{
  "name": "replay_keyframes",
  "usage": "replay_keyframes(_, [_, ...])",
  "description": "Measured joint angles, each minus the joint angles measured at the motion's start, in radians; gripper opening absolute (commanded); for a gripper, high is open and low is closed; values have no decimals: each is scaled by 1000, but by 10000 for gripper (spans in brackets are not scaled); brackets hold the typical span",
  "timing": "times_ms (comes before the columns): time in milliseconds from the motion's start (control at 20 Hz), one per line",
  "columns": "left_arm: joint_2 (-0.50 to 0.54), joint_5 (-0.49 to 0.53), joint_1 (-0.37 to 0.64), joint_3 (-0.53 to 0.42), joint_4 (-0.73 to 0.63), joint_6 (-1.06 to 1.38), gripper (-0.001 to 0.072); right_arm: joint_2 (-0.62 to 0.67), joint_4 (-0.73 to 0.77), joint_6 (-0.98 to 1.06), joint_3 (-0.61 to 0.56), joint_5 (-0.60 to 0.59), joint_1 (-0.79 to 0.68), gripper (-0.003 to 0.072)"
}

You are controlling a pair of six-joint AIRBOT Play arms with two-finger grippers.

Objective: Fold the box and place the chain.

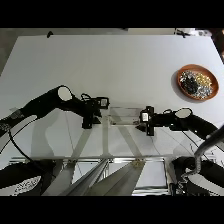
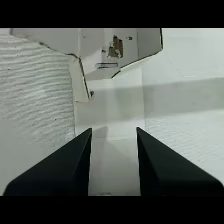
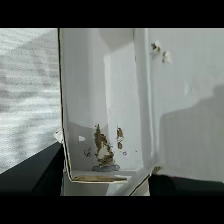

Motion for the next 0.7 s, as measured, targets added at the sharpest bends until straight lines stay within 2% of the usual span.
replay_keyframes(350, [-5, 143, -48, -40, -22, 168, 310, 0, 0, 0, 0, 0, 0, 411])
replay_keyframes(550, [-13, 175, -64, -43, -40, 195, 303, 0, 0, 0, 0, 0, 0, 411])
replay_keyframes(600, [-16, 180, -69, -44, -45, 198, 263, 0, 0, 0, 0, 0, 0, 411])
replay_keyframes(700, [-22, 188, -80, -44, -56, 206, 263, 0, 0, 0, 0, 0, 0, 411])
